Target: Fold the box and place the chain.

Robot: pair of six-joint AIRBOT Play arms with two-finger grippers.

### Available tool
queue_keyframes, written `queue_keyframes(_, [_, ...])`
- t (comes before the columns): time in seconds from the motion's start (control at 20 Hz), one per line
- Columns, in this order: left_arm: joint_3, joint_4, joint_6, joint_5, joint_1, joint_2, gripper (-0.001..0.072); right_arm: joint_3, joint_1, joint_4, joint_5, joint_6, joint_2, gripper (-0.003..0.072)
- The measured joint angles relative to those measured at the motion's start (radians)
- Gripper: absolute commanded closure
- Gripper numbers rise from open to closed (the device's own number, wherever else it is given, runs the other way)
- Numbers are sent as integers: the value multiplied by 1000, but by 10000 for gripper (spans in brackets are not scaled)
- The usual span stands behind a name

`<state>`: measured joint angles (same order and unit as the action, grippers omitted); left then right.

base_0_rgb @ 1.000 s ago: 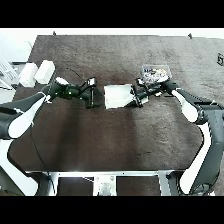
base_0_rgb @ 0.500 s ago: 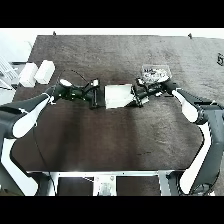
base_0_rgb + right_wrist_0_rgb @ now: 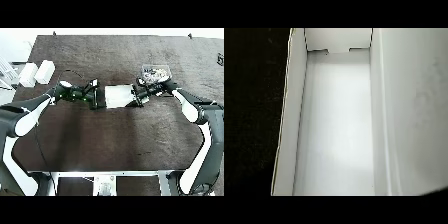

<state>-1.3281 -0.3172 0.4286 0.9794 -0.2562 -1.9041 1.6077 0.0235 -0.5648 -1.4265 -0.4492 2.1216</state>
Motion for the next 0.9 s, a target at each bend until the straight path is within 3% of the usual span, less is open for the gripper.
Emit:
queue_keyframes(0.45, [0, -18, 15, 39, 15, 0, -11, -1, 1, 1, 0, 0, 0, 308])
queue_keyframes(0.9, [0, 2, 15, -32, -11, 0, -11, 0, 1, 1, 1, 0, 0, 308])
